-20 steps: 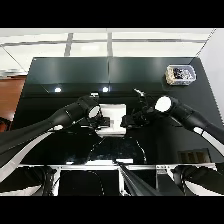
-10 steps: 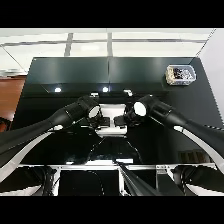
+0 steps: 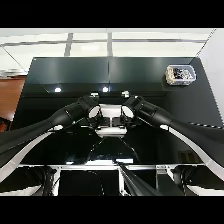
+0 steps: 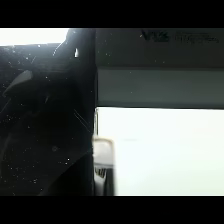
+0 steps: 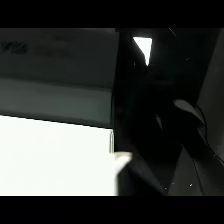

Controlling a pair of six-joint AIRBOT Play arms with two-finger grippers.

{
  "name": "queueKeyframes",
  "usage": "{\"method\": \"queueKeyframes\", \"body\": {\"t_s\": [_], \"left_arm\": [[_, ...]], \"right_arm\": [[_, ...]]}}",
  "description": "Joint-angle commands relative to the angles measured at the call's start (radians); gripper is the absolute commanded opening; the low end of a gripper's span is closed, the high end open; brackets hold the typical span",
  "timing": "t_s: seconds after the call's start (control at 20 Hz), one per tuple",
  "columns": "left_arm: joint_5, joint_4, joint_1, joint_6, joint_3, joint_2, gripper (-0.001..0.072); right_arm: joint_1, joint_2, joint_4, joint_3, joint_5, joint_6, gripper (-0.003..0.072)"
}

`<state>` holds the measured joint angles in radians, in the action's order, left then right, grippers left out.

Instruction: Fold the box and place the chain.

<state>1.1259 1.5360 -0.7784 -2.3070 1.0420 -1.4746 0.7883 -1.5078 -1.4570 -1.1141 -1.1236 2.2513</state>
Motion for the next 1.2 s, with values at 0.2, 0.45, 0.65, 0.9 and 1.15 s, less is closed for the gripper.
{"method": "queueKeyframes", "body": {"t_s": [0.2, 0.45, 0.65, 0.9, 1.15], "left_arm": [[0.000, 0.001, 0.000, 0.000, -0.001, -0.001, 0.0025], [0.001, 0.001, 0.000, 0.000, -0.001, -0.001, 0.0025], [0.001, 0.000, 0.000, 0.000, -0.001, -0.001, 0.0025], [0.001, 0.000, 0.000, 0.000, -0.001, -0.001, 0.0025], [0.004, 0.000, 0.000, 0.000, -0.001, -0.001, 0.0025]], "right_arm": [[0.011, -0.014, -0.010, -0.007, -0.017, 0.048, 0.0014], [0.011, -0.015, -0.003, -0.006, -0.012, 0.045, 0.0263], [0.011, -0.029, -0.002, -0.006, -0.012, 0.045, 0.0230], [0.009, -0.024, -0.001, -0.007, -0.022, 0.027, 0.0016], [-0.018, 0.102, -0.063, -0.032, -0.106, -0.052, 0.0435]]}}
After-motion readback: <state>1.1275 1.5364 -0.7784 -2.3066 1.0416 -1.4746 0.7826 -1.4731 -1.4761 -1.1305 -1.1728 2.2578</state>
